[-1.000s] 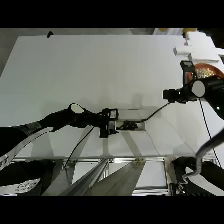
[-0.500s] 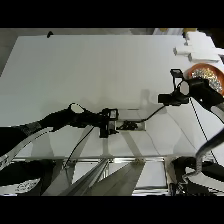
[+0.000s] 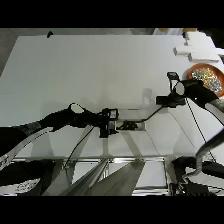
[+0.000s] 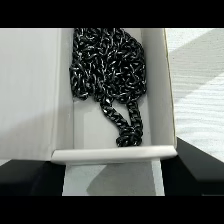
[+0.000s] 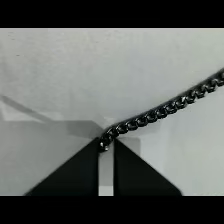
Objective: Fold the box and place the chain.
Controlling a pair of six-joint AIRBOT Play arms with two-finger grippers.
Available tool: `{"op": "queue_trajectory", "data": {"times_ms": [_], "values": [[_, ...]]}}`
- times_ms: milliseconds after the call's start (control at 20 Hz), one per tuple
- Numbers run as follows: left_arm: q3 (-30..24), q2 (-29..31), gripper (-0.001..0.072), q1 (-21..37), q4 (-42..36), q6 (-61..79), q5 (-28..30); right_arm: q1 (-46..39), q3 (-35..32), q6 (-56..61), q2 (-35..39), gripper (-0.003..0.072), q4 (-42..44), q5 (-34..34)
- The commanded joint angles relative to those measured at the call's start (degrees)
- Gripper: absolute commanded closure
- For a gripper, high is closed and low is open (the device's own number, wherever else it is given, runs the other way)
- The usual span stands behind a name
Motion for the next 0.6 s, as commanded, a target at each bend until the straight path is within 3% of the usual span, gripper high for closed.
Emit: {"op": "queue_trajectory", "data": {"times_ms": [0,200,550], "values": [[0.0,0.0,0.049,0.0,0.0,0.0,0.0,0.0,-0.1,-0.5,-0.3,0.0669,-0.3,1.5],[0.0,0.0,0.049,0.0,0.0,0.0,0.0,0.0,-0.1,-3.4,4.2,0.067,-0.3,5.8],[0.0,0.0,0.049,0.0,0.0,0.0,0.0,4.4,-0.1,-6.5,26.6,0.067,2.7,17.3]]}}
